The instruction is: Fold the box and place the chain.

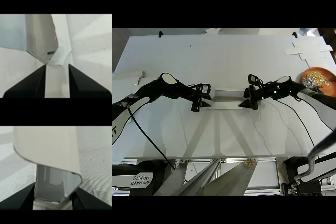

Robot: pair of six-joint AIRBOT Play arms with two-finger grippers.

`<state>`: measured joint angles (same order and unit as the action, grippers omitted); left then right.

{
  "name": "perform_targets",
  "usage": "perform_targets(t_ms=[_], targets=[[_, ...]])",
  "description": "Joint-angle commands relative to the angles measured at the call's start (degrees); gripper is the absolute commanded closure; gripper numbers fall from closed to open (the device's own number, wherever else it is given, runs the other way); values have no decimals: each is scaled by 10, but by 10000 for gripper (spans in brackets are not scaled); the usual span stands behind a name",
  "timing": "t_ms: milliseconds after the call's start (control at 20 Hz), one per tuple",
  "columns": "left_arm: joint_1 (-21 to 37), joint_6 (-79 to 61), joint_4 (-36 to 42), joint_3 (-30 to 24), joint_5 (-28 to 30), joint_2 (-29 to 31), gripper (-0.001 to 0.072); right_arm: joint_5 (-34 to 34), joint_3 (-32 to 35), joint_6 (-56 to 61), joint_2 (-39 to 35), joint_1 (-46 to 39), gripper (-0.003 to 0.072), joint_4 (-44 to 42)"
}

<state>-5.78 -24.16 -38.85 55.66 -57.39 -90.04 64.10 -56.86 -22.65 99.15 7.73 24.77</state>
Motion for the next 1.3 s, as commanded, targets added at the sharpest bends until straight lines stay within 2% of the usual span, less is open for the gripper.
perform_targets(t_ms=[0, 350, 400, 450, 500, 700, 750, 800, 1050, 1100, 1250], targets=[[0, -31, 33, 0, -3, 0, 426, 0, 0, 1, 0, 0, 358, -1], [0, -31, 41, 0, 1, -10, 431, 0, 0, 1, 0, 0, 358, -1], [0, -31, 41, 0, 2, -10, 470, 0, 0, 1, 0, 0, 358, -1], [0, -31, 41, 0, 3, -11, 561, 0, 0, 1, 0, 0, 358, -1], [0, -31, 41, 0, 3, -11, 579, 0, 0, 1, 0, 0, 358, -1], [-1, -31, 41, 0, 13, -11, 536, 0, 0, 1, 0, 0, 358, -1], [-3, -31, 41, 0, 22, -11, 442, 0, 0, 1, 0, 0, 358, -1], [-5, -31, 42, 0, 33, -11, 390, 0, 0, 1, 0, 0, 358, -1], [-17, -30, 42, 0, 71, -12, 402, 0, 0, 1, 0, 0, 358, -1], [-18, -30, 41, 0, 74, -12, 426, 0, 0, 1, 0, 0, 358, -1], [-22, -31, 42, 0, 66, -12, 428, 0, 0, 1, 0, 0, 358, -1]])
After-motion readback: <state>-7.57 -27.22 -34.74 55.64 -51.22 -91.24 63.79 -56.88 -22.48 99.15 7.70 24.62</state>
